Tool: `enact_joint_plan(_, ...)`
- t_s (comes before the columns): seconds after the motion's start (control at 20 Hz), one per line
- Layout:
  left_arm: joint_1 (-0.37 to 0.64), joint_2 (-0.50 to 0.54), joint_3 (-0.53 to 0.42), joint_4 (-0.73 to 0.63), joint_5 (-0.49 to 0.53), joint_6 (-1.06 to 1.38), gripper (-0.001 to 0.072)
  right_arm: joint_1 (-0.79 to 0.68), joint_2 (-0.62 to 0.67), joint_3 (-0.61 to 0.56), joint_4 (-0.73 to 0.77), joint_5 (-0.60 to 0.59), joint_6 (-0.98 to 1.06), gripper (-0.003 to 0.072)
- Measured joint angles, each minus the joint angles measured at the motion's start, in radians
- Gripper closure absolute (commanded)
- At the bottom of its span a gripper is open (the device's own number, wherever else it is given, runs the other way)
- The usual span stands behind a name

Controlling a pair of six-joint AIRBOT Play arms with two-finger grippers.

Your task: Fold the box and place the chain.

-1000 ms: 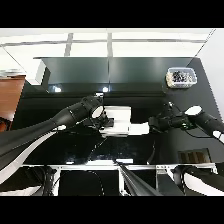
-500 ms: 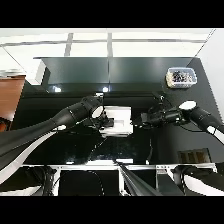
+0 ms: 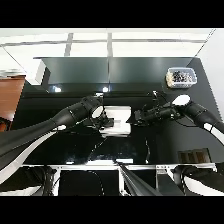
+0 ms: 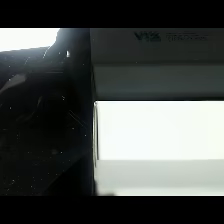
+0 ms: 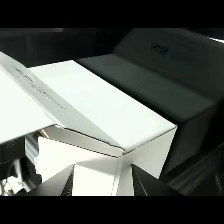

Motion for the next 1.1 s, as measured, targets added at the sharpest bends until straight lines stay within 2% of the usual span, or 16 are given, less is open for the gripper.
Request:
enact_joint_plan(0.65,0.000,0.000,0.000,0.000,0.001,0.001,0.0683,0.084,0.000,0.028,-0.190,-0.039,0.174,0.0295)
enact_joint_plan(0.9,0.000,0.000,0.000,0.000,0.001,0.000,0.0683,0.147,-0.001,0.030,-0.233,-0.109,0.266,0.0296)
enact_joint_plan(0.95,0.000,0.000,0.000,0.000,0.001,0.000,0.0683,0.160,-0.001,0.032,-0.244,-0.124,0.293,0.0321)
enact_joint_plan(1.1,0.000,0.000,0.000,0.000,0.001,0.000,0.0683,0.199,-0.001,0.051,-0.320,-0.150,0.404,0.0321)
